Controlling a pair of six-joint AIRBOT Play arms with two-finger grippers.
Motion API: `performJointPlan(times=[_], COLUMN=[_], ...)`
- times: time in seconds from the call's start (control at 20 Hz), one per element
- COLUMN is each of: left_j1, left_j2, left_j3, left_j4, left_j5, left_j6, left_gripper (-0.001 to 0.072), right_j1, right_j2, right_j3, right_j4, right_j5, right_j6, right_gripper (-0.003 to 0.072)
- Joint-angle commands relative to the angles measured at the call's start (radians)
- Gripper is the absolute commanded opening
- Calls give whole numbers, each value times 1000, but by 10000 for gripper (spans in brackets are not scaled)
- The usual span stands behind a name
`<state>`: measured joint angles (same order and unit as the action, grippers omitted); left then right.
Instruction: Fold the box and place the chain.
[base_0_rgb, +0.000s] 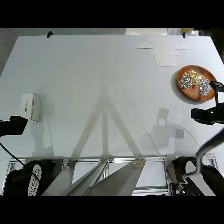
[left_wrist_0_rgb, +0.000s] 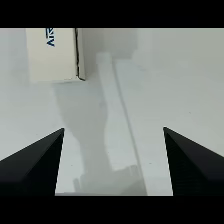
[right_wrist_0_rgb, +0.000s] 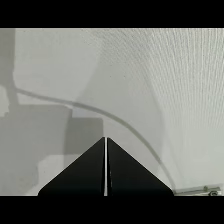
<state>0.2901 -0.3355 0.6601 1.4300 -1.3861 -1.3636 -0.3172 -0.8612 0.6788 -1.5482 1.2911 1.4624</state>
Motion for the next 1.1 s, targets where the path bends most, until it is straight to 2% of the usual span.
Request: performJointPlan(times=[0.0, 1.05], left_j1=[-24, -24], left_j2=[14, 14], left_j3=[0, 0], left_j4=[0, 0], left_j5=[-12, 25], left_j6=[-6, -6], left_gripper=[695, 695], right_j1=[-1, -1], right_j2=[1, 1], right_j3=[0, 0], right_j4=[0, 0], right_j5=[0, 0], right_j6=[0, 0], right_gripper=[19, 19])
